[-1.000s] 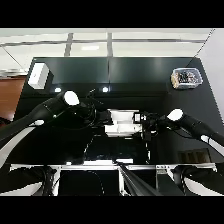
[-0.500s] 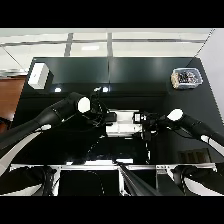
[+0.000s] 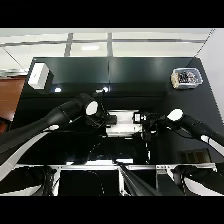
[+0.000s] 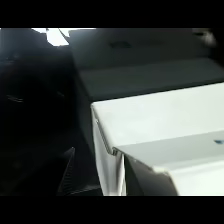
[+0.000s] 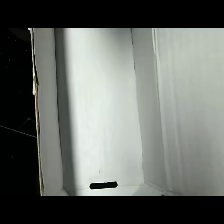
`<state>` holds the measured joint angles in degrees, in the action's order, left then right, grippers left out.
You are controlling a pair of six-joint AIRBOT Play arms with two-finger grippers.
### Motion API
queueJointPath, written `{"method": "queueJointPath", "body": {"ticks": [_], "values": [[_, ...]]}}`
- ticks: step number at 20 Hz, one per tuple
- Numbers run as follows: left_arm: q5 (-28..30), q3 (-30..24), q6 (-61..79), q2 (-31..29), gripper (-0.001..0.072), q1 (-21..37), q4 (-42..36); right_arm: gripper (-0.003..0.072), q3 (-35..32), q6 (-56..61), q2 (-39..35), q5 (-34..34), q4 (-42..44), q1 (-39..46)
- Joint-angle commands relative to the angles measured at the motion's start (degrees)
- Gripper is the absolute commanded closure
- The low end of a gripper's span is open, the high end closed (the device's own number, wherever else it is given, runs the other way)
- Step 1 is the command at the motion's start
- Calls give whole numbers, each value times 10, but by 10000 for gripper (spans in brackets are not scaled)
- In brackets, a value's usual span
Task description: Fold the box and place the chain.
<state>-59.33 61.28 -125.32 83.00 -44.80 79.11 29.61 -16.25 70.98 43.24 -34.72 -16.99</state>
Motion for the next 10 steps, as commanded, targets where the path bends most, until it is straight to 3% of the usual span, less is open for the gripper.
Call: {"method": "queueJointPath", "body": {"ticks": [1,5,7,10], "values": [[-35,24,-37,24,483,-26,43,588,0,0,0,0,0,0],[-39,41,-49,38,464,-51,78,588,0,0,0,0,0,0],[-39,41,-56,41,297,-50,75,588,0,0,0,0,0,0],[-41,52,-87,42,302,-49,75,588,0,0,0,0,0,0]]}}
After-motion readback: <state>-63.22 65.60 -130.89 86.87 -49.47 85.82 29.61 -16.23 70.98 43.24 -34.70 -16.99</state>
